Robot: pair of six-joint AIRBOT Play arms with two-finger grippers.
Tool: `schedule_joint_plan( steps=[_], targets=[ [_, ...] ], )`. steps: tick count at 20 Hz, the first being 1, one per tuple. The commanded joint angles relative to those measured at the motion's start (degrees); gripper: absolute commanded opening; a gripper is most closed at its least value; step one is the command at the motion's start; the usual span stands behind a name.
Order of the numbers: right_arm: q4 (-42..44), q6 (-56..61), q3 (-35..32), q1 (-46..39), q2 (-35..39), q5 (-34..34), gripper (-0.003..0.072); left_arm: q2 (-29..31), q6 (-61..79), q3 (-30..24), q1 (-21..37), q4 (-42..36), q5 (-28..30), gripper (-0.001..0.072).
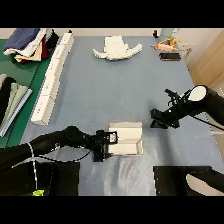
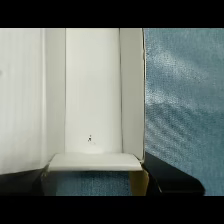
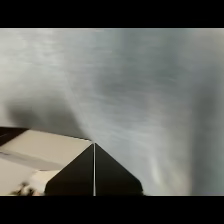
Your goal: Fold the box.
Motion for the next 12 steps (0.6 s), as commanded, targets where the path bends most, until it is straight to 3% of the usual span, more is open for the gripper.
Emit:
schedule_joint_plan(
  steps=[1, 4, 8, 12],
  targets=[
    [25.53, -22.08, 0.04, -6.05, -10.25, 3.80, 0.0005, 0.02, -0.02, 0.04, 0.00, 0.00, 0.00, 0.0497],
    [28.50, -25.90, 0.02, -5.14, -15.17, 6.84, 0.0006, 0.02, -0.02, 0.04, 0.00, 0.02, 0.00, 0.0497],
    [28.22, -31.17, 0.02, -2.86, -15.50, 10.88, 0.0005, 0.02, -0.02, 0.04, 0.00, 0.00, 0.00, 0.0497],
    [20.13, -32.35, -0.87, 3.34, -10.75, 8.63, 0.0005, 0.02, 0.00, 0.04, 0.00, 0.02, 0.02, 0.0498]
  ],
)
